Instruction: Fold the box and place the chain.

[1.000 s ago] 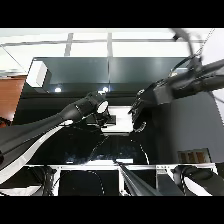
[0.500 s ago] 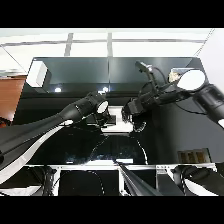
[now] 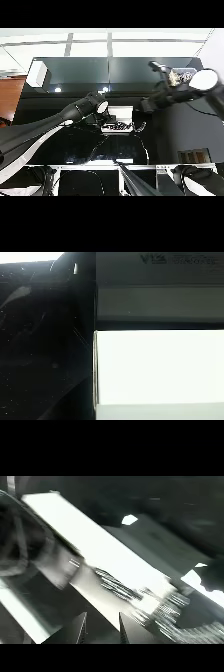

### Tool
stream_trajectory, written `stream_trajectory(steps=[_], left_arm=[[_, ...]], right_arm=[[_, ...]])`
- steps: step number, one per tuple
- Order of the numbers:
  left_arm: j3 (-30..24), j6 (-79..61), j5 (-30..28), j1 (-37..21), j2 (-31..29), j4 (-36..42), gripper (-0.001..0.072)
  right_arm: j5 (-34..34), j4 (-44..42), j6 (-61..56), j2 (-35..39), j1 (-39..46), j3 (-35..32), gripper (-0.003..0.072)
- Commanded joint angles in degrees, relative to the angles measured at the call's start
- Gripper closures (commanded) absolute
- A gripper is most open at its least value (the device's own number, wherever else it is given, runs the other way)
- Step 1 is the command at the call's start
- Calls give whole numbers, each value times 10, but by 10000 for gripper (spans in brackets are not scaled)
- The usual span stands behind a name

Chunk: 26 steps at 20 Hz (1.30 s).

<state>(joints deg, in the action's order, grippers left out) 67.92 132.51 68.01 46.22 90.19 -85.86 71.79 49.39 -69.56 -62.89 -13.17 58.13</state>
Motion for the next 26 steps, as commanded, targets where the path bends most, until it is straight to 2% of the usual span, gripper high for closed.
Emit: stream_trajectory(steps=[1,3,5,6,7,9,10,12,16,18,24,26], left_arm=[[0,0,0,0,0,0,681],[0,0,0,0,0,0,681],[0,0,0,0,0,0,681],[0,0,-1,0,0,0,681],[0,0,-1,0,0,0,681],[0,0,0,0,0,0,681],[0,0,0,0,0,0,681],[0,0,-1,0,0,0,681],[0,0,-2,0,0,0,681],[0,0,-2,0,2,0,681],[0,0,-2,0,2,0,681],[0,0,-2,0,2,0,681]], right_arm=[[17,82,43,93,74,-59,437],[-72,83,79,136,85,-157,437],[-167,71,99,138,67,-252,421],[-223,63,126,135,45,-292,149],[-268,50,147,129,18,-319,-26],[-305,56,188,96,-45,-327,-26],[-323,56,249,81,-77,-327,-25],[-345,64,454,61,-133,-325,-18],[-357,-49,615,9,-97,-311,-18],[-340,-63,662,-6,-83,-310,-18],[-349,-58,670,-32,-84,-310,-17],[-346,-58,665,-33,-84,-310,217]])
